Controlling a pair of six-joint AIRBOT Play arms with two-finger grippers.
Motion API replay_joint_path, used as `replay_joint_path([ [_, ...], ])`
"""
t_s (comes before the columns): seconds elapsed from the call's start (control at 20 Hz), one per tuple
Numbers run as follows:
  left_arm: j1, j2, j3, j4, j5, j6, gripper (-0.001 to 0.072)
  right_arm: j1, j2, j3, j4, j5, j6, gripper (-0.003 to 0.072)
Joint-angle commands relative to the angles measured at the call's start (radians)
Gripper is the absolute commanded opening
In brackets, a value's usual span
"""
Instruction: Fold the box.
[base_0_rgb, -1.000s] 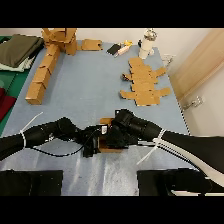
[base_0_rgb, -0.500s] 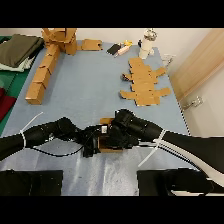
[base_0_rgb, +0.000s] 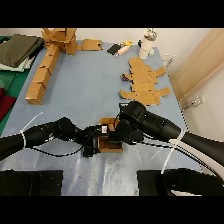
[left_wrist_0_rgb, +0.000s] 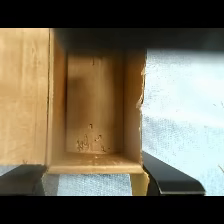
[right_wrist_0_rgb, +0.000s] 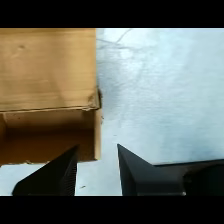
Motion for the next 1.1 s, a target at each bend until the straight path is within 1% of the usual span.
replay_joint_path([
  [0.0, 0.0, 0.001, 0.001, 0.0, 0.0, 0.001, 0.0402, -0.024, 0.054, 0.007, -0.011, -0.072, 0.0, 0.0378],
  [0.05, 0.0, 0.001, 0.001, 0.001, 0.0, 0.001, 0.0402, -0.031, 0.071, 0.007, -0.019, -0.071, 0.001, 0.0377],
  [0.1, 0.0, 0.001, 0.001, 0.001, 0.0, 0.001, 0.0402, -0.043, 0.09, 0.006, -0.033, -0.07, 0.0, 0.0348],
  [0.15, 0.0, 0.001, 0.001, 0.001, 0.0, 0.001, 0.0402, -0.061, 0.104, 0.006, -0.042, -0.071, 0.0, 0.0287],
  [0.2, 0.0, 0.001, 0.001, 0.001, 0.0, 0.001, 0.0402, -0.09, 0.115, 0.005, -0.049, -0.074, -0.026, 0.0195],
  [0.25, 0.0, 0.001, 0.001, 0.001, 0.0, 0.001, 0.0402, -0.127, 0.121, 0.0, -0.061, -0.074, -0.068, 0.0085],
  [0.3, 0.0, 0.001, 0.001, 0.001, 0.0, 0.001, 0.0402, -0.185, 0.121, -0.014, -0.068, -0.06, -0.115, 0.0004],
  [0.35, 0.0, 0.001, 0.001, 0.001, 0.0, 0.001, 0.0402, -0.266, 0.119, -0.048, -0.059, -0.001, -0.18, 0.0003],
  [0.4, 0.0, 0.001, 0.001, 0.001, 0.0, 0.001, 0.0402, -0.361, 0.112, -0.093, 0.003, 0.094, -0.257, 0.0003],
  [0.45, 0.0, 0.001, 0.001, 0.001, 0.0, 0.001, 0.0402, -0.483, 0.09, -0.148, 0.137, 0.233, -0.393, 0.0003],
  [0.5, 0.0, 0.001, 0.001, 0.001, 0.0, 0.001, 0.0402, -0.597, 0.051, -0.196, 0.329, 0.357, -0.57, 0.0003],
  [0.55, 0.0, 0.001, 0.001, 0.0, 0.0, 0.001, 0.0402, -0.7, -0.006, -0.229, 0.554, 0.43, -0.774, 0.0003],
  [0.6, 0.0, 0.001, 0.001, 0.001, 0.0, 0.001, 0.0402, -0.781, -0.083, -0.239, 0.786, 0.451, -0.997, 0.0003],
  [0.65, 0.0, 0.001, 0.001, 0.0, 0.0, 0.001, 0.0402, -0.828, -0.154, -0.234, 0.964, 0.437, -1.176, 0.0003],
  [0.7, 0.0, 0.001, 0.001, 0.001, 0.0, 0.001, 0.0402, -0.855, -0.225, -0.217, 1.115, 0.386, -1.339, 0.0003],
  [0.75, 0.0, 0.001, 0.001, 0.0, 0.0, 0.001, 0.0402, -0.864, -0.287, -0.19, 1.21, 0.32, -1.46, 0.0003],
  [0.85, 0.0, 0.001, 0.001, 0.001, 0.0, 0.001, 0.0402, -0.855, -0.394, -0.114, 1.295, 0.144, -1.612, 0.0002],
  [0.9, 0.0, 0.001, 0.001, 0.001, 0.0, 0.001, 0.0402, -0.848, -0.417, -0.095, 1.316, 0.072, -1.663, 0.0002],
  [1.0, 0.0, 0.001, 0.001, 0.001, 0.0, 0.001, 0.0402, -0.833, -0.399, -0.104, 1.318, -0.043, -1.755, 0.0002],
  [1.05, 0.0, 0.001, 0.001, 0.001, 0.001, 0.001, 0.0402, -0.825, -0.373, -0.132, 1.313, -0.096, -1.783, 0.0002],
])
